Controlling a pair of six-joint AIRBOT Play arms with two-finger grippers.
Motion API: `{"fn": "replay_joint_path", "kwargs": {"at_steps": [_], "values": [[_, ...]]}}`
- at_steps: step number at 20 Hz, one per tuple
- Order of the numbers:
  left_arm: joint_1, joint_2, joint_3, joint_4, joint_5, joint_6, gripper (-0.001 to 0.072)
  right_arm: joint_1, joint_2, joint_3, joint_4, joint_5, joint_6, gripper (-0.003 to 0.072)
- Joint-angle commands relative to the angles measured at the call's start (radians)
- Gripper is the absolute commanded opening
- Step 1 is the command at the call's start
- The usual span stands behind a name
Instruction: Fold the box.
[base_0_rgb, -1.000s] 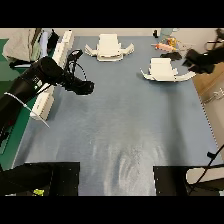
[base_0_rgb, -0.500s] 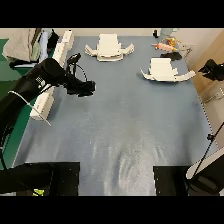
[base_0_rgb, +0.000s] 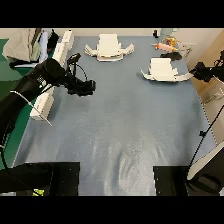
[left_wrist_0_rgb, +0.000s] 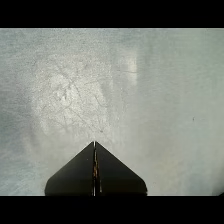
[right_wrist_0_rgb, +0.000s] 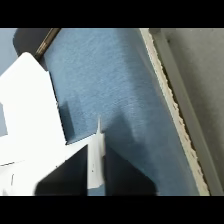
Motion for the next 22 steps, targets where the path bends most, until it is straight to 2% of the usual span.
{"fn": "replay_joint_path", "kwargs": {"at_steps": [1,4,6,10,12,16,19,22], "values": [[0.0,-0.001,0.001,0.0,0.012,0.0,0.0017,0.014,-0.006,0.002,0.035,0.068,-0.017,0.0015],[0.0,0.0,0.001,-0.001,0.005,-0.001,0.0017,0.018,0.013,-0.004,0.053,0.171,-0.014,0.0005],[0.0,0.0,0.001,-0.004,-0.003,0.0,0.0016,0.035,0.05,-0.052,0.069,0.201,0.005,0.0004],[0.0,0.002,0.002,-0.023,-0.085,0.0,0.0017,0.111,0.24,-0.271,0.075,0.171,0.011,0.0002],[0.0,0.003,0.002,-0.023,-0.119,0.013,0.0017,0.158,0.391,-0.458,0.075,0.092,0.011,0.0002],[0.001,0.014,0.001,-0.023,-0.177,0.093,0.0017,0.266,0.727,-0.918,0.068,-0.071,0.023,0.0003],[0.024,0.022,0.001,-0.049,-0.262,0.166,0.0016,0.372,0.953,-1.221,0.05,-0.17,0.079,0.0003],[0.07,0.022,0.001,-0.069,-0.352,0.216,0.0016,0.505,1.15,-1.453,-0.021,-0.267,0.223,0.0002]]}}
